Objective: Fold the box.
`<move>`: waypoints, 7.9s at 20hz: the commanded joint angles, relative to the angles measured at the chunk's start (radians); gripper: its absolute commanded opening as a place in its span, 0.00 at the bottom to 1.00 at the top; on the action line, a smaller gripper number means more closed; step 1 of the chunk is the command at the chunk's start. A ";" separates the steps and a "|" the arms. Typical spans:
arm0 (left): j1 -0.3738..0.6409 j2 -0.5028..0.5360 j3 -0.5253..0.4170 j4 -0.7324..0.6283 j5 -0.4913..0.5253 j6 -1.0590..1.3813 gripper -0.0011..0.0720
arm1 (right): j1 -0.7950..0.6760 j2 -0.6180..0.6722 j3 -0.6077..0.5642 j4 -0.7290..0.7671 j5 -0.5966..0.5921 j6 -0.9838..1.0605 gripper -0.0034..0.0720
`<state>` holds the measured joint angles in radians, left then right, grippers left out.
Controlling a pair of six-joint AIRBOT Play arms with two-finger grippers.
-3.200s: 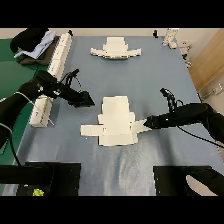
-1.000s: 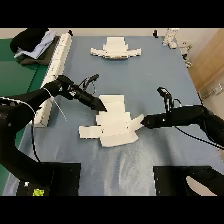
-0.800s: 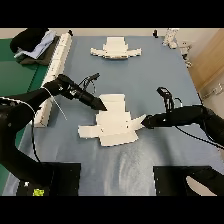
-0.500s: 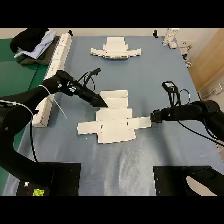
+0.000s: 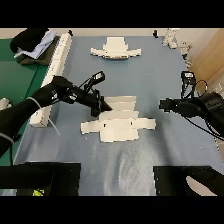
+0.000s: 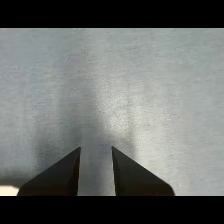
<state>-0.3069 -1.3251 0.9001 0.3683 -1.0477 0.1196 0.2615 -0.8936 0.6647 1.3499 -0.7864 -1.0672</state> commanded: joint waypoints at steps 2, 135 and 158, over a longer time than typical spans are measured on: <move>-0.036 0.139 -0.194 -0.227 0.144 0.295 0.03 | 0.000 -0.021 0.003 -0.025 0.002 0.068 0.45; -0.179 0.183 -0.425 -0.180 0.277 0.461 0.03 | 0.000 -0.061 0.003 0.058 0.045 0.109 0.45; -0.179 0.183 -0.425 -0.181 0.243 0.410 0.03 | 0.623 0.151 -0.067 0.388 -0.377 0.142 0.04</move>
<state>-0.4862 -1.1423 0.4751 0.1875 -0.8032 0.5304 0.6743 -0.8085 0.6296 1.7283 -1.1011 -1.0695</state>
